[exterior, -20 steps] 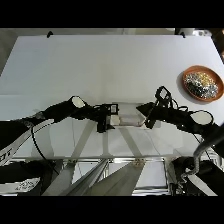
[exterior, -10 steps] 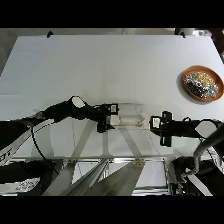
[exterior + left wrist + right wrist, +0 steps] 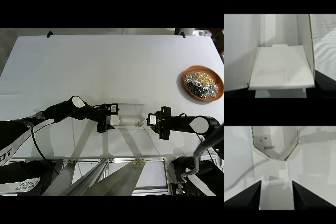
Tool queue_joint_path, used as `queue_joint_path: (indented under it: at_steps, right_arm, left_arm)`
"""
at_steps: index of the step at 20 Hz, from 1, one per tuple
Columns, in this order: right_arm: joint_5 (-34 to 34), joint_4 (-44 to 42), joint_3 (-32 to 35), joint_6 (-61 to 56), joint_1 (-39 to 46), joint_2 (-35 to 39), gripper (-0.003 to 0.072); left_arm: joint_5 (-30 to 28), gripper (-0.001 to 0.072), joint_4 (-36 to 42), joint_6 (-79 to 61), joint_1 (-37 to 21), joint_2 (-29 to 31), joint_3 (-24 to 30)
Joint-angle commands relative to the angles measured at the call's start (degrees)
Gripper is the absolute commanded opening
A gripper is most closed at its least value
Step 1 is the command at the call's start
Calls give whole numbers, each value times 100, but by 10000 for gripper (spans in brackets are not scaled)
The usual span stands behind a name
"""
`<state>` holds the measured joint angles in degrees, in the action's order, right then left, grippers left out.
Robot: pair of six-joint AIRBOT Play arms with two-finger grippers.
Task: Fold the box and place the chain.
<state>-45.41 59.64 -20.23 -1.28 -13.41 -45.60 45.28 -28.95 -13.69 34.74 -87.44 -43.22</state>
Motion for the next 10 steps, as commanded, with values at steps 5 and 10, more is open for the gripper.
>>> queue_joint_path:
  at_steps: [5, 10]
  right_arm:
    - [807, -997, 0, 761, -424, -828, 314]
    - [1029, -1099, 0, 581, -420, -857, 305]
  left_arm:
    - [-2, 387, 0, 0, 0, 4, 2]
    - [-2, 387, 0, 0, -2, 4, 2]
